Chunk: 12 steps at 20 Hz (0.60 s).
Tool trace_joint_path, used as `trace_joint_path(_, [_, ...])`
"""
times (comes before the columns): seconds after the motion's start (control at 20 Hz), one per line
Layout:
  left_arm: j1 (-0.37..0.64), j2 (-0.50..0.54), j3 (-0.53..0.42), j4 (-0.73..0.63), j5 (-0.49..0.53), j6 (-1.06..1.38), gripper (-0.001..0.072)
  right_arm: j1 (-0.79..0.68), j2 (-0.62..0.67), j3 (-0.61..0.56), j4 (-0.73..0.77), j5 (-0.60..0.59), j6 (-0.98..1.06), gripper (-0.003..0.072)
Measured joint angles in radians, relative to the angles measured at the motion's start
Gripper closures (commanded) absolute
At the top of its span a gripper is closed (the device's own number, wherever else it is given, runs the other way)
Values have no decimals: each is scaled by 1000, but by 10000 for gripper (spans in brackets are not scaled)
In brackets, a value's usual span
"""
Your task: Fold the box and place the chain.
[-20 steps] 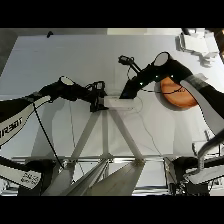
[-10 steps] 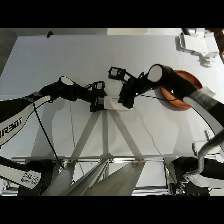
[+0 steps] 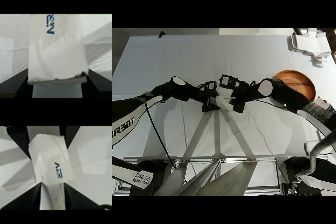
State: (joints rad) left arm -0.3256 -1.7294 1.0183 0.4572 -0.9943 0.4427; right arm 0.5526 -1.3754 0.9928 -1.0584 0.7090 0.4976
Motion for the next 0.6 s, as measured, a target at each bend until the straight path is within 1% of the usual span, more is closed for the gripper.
trace_joint_path(0.05, [0,0,0,0,0,0,484,0,0,-2,-6,-21,1,467])
trace_joint_path(0.25, [0,0,0,2,-1,2,484,1,-2,-7,-26,-40,2,467])
trace_joint_path(0.6, [0,0,0,3,-3,3,484,1,-8,-32,-25,-30,0,463])
